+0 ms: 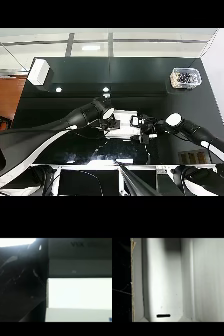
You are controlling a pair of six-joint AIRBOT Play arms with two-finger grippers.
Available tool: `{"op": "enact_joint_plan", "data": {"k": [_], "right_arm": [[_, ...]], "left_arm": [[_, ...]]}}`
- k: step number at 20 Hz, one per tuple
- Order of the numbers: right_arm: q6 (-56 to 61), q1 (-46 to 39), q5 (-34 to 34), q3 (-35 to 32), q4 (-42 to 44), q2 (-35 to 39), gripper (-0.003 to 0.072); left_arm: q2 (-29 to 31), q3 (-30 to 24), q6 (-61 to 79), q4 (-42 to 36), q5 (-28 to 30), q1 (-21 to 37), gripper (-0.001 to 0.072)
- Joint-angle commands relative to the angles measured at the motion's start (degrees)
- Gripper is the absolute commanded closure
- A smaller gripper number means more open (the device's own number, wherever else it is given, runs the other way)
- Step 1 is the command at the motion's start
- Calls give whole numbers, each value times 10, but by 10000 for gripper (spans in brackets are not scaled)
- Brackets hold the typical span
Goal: Fold the box and place the chain.
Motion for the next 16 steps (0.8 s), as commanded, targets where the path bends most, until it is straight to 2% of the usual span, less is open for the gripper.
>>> {"op": "enact_joint_plan", "data": {"k": [1, 2, 3, 4, 7, 10, 12, 16], "right_arm": [[-2, 0, 1, 0, -1, 0, 220], [4, 0, 1, 0, 0, 0, 217], [24, 0, 1, 0, 0, 0, 74], [43, 0, 5, 1, -3, 3, 43], [118, -3, 37, 6, -78, 48, 45], [158, -34, 116, 7, -166, 115, 49], [170, -57, 145, 7, -178, 137, 49], [154, -62, 130, 7, -160, 130, 62]], "left_arm": [[0, 1, 4, -4, 0, -2, 685], [0, 1, 4, -4, 0, -2, 685], [0, 1, 4, -3, 0, -2, 685], [0, 1, 3, -3, 0, -2, 685], [0, 1, 3, -4, 0, 0, 685], [0, 1, 3, -3, -1, 0, 685], [0, 1, 3, -3, 0, 0, 685], [0, 1, 3, -5, 0, 0, 684]]}}
